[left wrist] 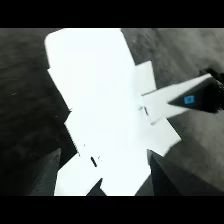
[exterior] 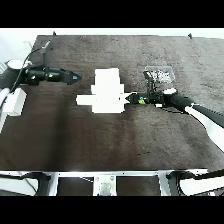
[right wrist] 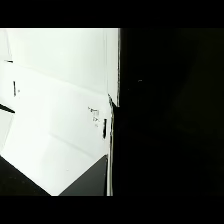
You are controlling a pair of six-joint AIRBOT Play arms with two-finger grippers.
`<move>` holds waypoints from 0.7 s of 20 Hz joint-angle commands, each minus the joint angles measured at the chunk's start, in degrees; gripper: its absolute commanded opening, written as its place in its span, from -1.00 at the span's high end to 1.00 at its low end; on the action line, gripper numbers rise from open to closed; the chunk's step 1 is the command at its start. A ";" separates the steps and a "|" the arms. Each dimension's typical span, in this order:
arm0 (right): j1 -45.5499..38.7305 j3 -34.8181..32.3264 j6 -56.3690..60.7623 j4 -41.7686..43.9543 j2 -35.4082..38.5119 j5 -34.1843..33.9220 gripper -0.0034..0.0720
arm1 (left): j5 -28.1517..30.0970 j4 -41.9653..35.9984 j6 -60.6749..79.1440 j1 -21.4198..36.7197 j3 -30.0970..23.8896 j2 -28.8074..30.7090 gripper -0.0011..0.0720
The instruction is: Fold the box and place the chain.
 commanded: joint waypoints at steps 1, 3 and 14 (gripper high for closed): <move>0.09 -0.52 -2.47 0.15 -0.04 -2.23 0.89 | -8.57 12.00 -9.77 -4.00 17.18 -11.89 -0.70; 0.11 -0.52 -2.45 0.59 -0.04 -2.19 0.88 | -8.57 15.89 -12.48 -6.03 23.41 -16.13 -0.70; 1.27 -0.52 -2.47 0.59 -0.07 -2.32 0.88 | -7.82 11.85 -11.02 -8.39 28.57 -25.83 -0.70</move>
